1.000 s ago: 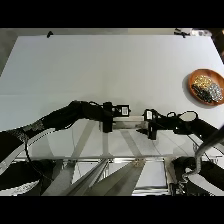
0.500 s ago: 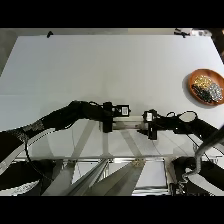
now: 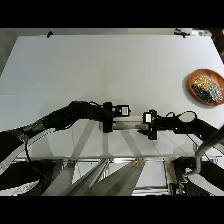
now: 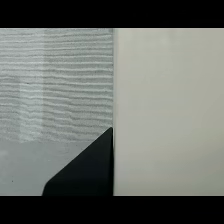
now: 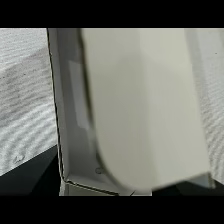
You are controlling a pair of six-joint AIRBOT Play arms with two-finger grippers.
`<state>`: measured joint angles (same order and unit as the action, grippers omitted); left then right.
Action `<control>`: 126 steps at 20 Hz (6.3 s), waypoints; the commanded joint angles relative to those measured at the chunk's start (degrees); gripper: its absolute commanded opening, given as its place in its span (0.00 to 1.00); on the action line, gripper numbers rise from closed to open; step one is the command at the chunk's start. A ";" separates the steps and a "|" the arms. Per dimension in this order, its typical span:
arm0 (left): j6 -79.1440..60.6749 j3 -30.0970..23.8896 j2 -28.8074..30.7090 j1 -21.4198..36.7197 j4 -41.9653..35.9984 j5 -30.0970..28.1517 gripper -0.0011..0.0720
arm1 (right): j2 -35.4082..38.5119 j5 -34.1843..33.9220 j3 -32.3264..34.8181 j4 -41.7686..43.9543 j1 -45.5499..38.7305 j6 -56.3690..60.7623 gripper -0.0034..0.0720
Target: Fold the box and place the chain.
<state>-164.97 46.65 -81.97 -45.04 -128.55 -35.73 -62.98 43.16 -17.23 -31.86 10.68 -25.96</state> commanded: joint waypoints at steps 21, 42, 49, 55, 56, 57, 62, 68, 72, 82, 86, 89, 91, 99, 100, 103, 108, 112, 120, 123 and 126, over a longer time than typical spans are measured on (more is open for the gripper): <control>0.00 0.02 0.02 0.00 0.02 -0.02 0.03 | 0.00 -2.23 0.04 -2.45 -0.04 -1.51 0.60; 0.04 0.02 0.15 -0.07 0.00 -2.27 0.44 | 0.00 -2.14 0.04 -2.45 -0.04 -1.51 0.60; 5.22 0.02 5.11 0.13 0.81 -4.79 0.73 | 0.00 -2.12 0.04 -2.45 -0.04 -1.51 0.60; 23.02 0.02 12.87 0.15 20.22 -5.73 0.73 | 0.00 -2.10 0.04 -2.45 -0.04 -1.51 0.60; 26.51 0.02 14.12 0.15 23.96 -6.62 0.73 | 0.00 -2.10 0.04 -2.45 -0.04 -1.51 0.60; 29.79 0.02 15.58 0.15 27.21 -7.82 0.73 | 0.00 -2.10 0.04 -2.45 -0.04 -1.51 0.60; 30.56 -0.02 22.73 0.13 22.91 -17.73 0.21 | 0.00 -2.10 0.04 -2.45 -0.04 -1.51 0.60; 11.91 -1.60 21.57 -5.44 -7.45 -11.96 0.03 | 0.00 -2.10 0.04 -2.45 -0.04 -1.51 0.60; 11.96 -1.60 15.72 -11.32 -10.19 -1.73 0.03 | 0.00 -2.10 0.04 -2.45 -0.04 -1.51 0.60; 20.20 -1.57 8.79 -8.83 -10.05 26.25 0.02 | 0.00 -2.08 0.04 -2.45 -0.04 -1.51 0.60; 21.42 -1.60 3.50 -6.23 -10.05 21.40 0.02 | 0.00 -2.08 0.04 -2.45 -0.04 -1.51 0.60; 21.20 -1.57 0.00 -6.25 -10.05 15.56 0.02 | 0.00 -2.08 0.04 -2.45 -0.04 -1.51 0.60; 20.94 -1.57 -0.57 -6.25 -10.03 12.98 0.02 | 0.00 -2.08 0.04 -2.45 -0.04 -1.51 0.60; 20.79 -1.53 3.58 -6.03 -8.92 13.38 0.02 | 0.00 -2.08 0.04 -2.45 -0.04 -1.51 0.60; 20.81 -1.53 5.27 -5.84 -8.13 13.42 0.02 | 0.00 -2.08 0.04 -2.45 -0.04 -1.51 0.60; 20.94 -1.53 11.08 -4.96 -3.56 12.07 0.05 | 0.00 -2.08 0.04 -2.45 -0.04 -1.51 0.60; 21.05 -1.53 18.91 -1.29 6.25 -3.54 0.14 | 0.00 -2.08 0.04 -2.45 -0.04 -1.51 0.60; 21.05 -1.57 18.21 0.48 9.92 -18.27 0.21 | 0.00 -2.08 0.04 -2.45 -0.04 -1.51 0.60; 20.83 -1.70 10.71 0.42 12.35 -16.68 0.42 | 0.00 -2.05 0.04 -2.45 -0.04 -1.51 0.60; 20.74 -1.88 9.01 0.98 14.27 -14.95 0.42 | 0.00 -2.08 0.04 -2.45 -0.04 -1.51 0.60; 16.26 -2.51 7.67 1.46 13.99 -10.58 0.42 | 0.00 -2.05 0.04 -2.45 -0.04 -1.51 0.60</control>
<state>-145.45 44.51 -72.84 -43.99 -115.31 -49.95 -62.96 41.06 -17.21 -34.30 10.61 -27.46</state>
